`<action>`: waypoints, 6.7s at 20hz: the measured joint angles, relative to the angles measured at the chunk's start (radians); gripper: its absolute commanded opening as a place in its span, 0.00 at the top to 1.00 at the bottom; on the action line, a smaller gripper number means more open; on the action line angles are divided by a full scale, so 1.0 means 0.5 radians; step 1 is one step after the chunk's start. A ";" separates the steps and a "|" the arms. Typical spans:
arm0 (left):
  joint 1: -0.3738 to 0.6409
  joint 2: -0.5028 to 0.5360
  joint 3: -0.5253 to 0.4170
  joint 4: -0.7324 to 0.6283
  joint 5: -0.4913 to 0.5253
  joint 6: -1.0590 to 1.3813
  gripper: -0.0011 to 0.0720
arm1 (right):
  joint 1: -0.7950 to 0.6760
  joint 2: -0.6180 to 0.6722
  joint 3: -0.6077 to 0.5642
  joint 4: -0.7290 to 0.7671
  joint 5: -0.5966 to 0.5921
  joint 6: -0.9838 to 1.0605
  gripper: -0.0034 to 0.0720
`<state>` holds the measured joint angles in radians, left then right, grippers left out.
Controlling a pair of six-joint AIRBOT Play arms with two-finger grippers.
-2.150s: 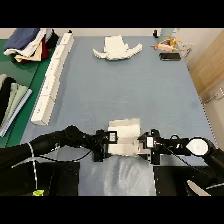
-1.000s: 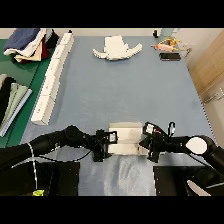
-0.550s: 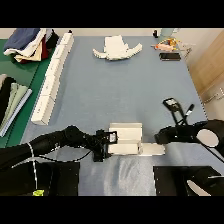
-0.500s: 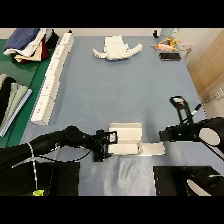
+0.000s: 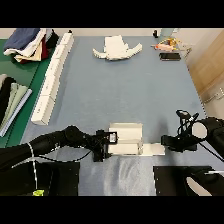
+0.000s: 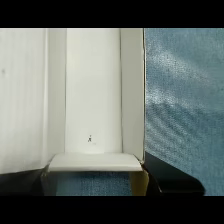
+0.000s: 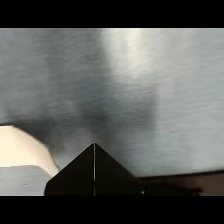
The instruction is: Fold the box.
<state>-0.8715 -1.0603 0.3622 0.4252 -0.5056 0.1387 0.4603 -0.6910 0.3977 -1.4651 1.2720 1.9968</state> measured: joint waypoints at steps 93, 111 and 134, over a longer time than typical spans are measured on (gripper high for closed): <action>0.000 0.000 0.000 0.001 0.001 0.000 0.30 | 1.435 -0.900 0.674 -0.382 -0.179 1.092 0.33; 0.000 0.000 0.000 0.000 0.001 0.000 0.31 | 0.254 -0.362 0.701 -0.063 0.127 0.289 0.95; 0.000 0.000 0.000 0.000 0.002 -0.001 0.30 | -0.006 -0.874 0.557 1.619 0.057 -1.957 0.95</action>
<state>-0.8715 -1.0603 0.3622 0.4252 -0.5049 0.1383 0.4572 -1.1282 0.6762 -0.6556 1.3006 1.0183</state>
